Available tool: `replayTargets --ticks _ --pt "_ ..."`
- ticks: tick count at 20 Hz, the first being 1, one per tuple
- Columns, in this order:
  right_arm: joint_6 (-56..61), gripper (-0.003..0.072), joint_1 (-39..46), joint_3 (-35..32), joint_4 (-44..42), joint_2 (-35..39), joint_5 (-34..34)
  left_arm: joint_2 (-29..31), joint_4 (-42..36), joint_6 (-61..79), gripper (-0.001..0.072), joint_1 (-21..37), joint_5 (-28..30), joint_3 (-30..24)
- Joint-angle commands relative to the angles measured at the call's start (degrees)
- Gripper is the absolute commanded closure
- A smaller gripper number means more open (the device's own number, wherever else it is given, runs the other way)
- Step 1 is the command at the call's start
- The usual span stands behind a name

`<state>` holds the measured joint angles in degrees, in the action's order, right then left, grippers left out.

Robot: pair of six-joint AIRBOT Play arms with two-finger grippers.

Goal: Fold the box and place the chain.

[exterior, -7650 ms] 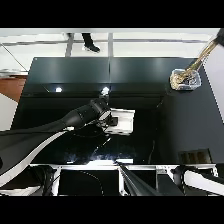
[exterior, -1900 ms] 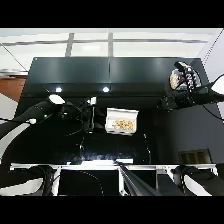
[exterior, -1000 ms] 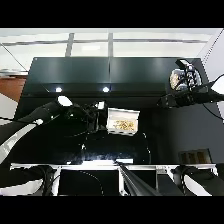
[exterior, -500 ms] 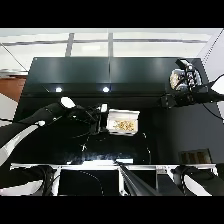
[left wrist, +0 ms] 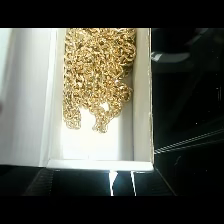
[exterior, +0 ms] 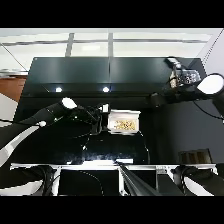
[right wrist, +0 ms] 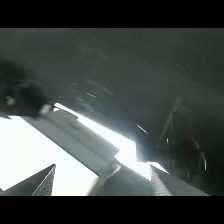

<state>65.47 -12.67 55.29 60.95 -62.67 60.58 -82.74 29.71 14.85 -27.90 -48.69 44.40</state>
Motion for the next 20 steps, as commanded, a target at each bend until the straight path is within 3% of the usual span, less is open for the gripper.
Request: replayTargets --ticks 1,8,12,16,17,18,20 --pt "-14.9 -0.0024 -4.9 0.0 -6.4 -3.7 -3.9 0.0 0.1 -0.1 0.0231 0.0 0.3 0.0" --pt "-33.2 -0.0017 -6.0 0.0 -4.3 -5.7 7.7 0.0 0.1 -0.1 0.023 0.0 0.3 0.0" --pt "-37.6 -0.0016 -6.1 -0.5 -4.4 -5.8 6.6 0.0 0.1 -0.1 0.023 0.0 0.3 0.0" --pt "-38.3 -0.0014 -6.1 -5.3 -6.0 -5.8 6.4 0.0 0.1 -0.1 0.023 0.0 0.3 0.0" --pt "-38.4 0.0094 -6.4 -6.1 -6.3 -5.8 6.3 0.0 0.1 -0.1 0.023 0.0 0.3 0.0" --pt "-38.4 0.0147 -6.9 -6.3 -6.3 -5.8 6.3 0.0 0.1 -0.1 0.023 0.0 0.3 0.0" --pt "-39.2 0.0147 -8.3 -6.4 -6.3 -5.8 5.8 0.0 0.1 -0.1 0.023 0.0 0.3 0.0"
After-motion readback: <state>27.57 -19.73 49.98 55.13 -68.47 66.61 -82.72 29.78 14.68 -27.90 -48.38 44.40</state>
